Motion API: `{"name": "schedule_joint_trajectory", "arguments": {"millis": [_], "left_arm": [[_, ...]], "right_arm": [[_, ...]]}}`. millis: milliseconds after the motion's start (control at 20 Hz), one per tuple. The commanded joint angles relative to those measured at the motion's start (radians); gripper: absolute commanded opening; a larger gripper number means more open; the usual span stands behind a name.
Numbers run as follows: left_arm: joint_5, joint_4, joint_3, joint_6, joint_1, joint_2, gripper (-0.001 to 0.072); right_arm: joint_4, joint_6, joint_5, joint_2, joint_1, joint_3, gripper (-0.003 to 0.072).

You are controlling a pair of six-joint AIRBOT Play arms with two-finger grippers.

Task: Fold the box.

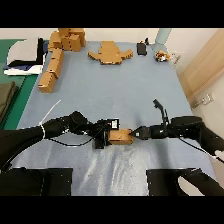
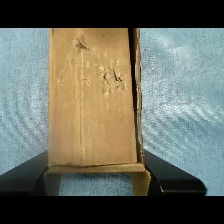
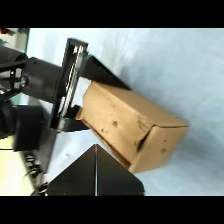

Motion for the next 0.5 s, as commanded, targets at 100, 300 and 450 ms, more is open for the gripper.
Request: {"name": "schedule_joint_trajectory", "arguments": {"millis": [100, 300, 450], "left_arm": [[0.0, 0.0, 0.001, 0.0, 0.0, 0.0, 0.0475], [0.0, 0.0, 0.001, 0.0, 0.0, 0.0, 0.0474], [0.001, 0.0, 0.001, 0.0, 0.001, -0.001, 0.0475]], "right_arm": [[-0.728, 0.481, 0.219, 0.052, -0.002, 0.247, 0.0005], [-0.982, 0.668, 0.169, -0.146, 0.007, 0.432, 0.0005], [-1.046, 0.782, 0.138, -0.275, 0.053, 0.484, 0.0005]]}}
